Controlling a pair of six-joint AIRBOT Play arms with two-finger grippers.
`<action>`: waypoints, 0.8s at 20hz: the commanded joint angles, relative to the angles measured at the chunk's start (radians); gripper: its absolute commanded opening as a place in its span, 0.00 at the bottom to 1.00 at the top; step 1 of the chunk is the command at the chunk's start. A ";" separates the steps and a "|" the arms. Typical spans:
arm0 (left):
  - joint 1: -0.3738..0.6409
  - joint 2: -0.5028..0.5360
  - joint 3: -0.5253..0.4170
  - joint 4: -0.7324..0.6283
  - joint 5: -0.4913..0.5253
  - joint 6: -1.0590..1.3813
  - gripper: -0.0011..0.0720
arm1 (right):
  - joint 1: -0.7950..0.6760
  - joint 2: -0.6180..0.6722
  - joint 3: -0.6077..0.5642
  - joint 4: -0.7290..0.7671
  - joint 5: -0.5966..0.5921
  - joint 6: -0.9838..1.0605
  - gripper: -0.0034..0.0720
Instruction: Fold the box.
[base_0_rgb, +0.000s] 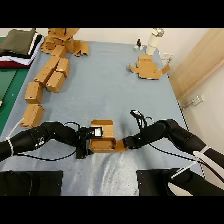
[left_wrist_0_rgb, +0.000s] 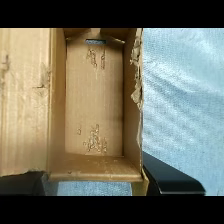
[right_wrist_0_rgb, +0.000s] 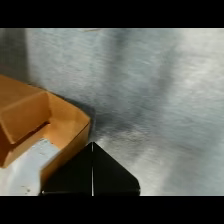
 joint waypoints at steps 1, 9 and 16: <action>0.000 0.000 0.000 0.001 0.000 0.000 0.65 | 0.014 0.041 -0.004 0.115 0.013 -0.050 0.05; 0.000 0.000 0.000 0.001 0.000 0.000 0.65 | 0.016 0.136 0.000 0.131 0.018 -0.049 0.34; 0.000 0.000 0.000 0.001 0.000 0.000 0.65 | 0.094 0.123 0.002 0.162 0.110 -0.049 0.55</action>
